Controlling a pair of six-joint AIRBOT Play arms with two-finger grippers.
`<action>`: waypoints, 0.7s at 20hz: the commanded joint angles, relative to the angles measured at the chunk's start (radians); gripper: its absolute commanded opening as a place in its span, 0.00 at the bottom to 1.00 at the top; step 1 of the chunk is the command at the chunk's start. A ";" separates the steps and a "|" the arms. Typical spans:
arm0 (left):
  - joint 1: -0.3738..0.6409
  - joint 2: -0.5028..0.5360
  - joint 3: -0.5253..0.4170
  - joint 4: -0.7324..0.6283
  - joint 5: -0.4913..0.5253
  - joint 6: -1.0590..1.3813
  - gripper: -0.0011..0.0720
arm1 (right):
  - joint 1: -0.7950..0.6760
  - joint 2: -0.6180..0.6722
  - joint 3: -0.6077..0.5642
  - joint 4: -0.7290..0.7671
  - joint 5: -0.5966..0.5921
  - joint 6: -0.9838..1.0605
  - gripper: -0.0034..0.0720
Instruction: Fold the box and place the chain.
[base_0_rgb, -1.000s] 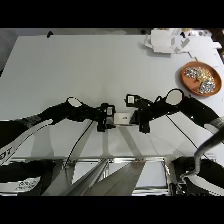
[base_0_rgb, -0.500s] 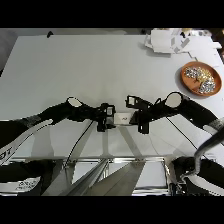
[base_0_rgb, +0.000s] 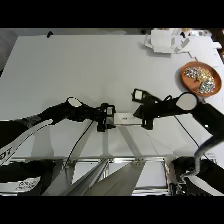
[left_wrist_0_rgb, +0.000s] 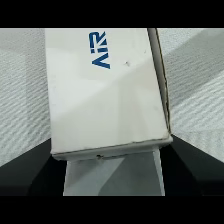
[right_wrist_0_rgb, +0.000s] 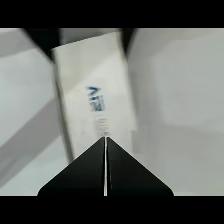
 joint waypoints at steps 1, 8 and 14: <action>0.000 0.001 0.000 0.000 0.000 0.002 0.16 | -0.112 0.171 0.016 -0.188 0.041 0.330 0.07; 0.000 0.001 0.000 0.000 0.000 0.002 0.16 | -0.586 0.293 -0.032 -0.420 0.438 0.853 0.07; 0.000 0.001 0.000 0.000 0.000 0.002 0.16 | -0.655 0.293 -0.191 -0.422 0.446 0.856 0.50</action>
